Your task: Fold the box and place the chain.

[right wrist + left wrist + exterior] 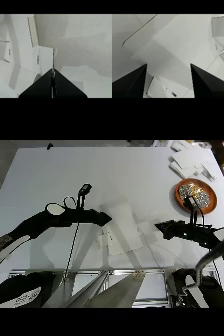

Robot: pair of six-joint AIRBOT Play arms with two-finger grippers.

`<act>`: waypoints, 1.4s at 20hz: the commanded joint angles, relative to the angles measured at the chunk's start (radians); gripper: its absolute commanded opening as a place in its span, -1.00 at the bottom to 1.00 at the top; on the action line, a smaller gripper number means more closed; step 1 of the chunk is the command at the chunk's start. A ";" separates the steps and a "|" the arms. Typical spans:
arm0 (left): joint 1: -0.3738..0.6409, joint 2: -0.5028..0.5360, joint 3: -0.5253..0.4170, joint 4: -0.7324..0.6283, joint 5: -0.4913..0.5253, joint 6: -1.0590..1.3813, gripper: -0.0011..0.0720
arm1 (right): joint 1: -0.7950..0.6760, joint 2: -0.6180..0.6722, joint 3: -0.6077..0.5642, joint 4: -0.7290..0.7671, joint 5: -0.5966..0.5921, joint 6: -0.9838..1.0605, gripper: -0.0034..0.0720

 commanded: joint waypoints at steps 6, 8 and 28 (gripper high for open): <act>0.249 -0.097 0.005 -0.060 -0.315 0.127 0.68 | 0.001 0.001 -0.001 0.007 0.007 -0.005 -0.87; 0.216 -0.143 0.005 -0.094 -0.336 0.161 0.68 | 0.001 0.001 -0.001 0.007 0.007 -0.005 -0.87; 0.067 -0.339 0.130 -0.117 -0.489 0.372 -0.95 | 0.001 0.001 0.000 0.007 0.016 -0.005 -0.86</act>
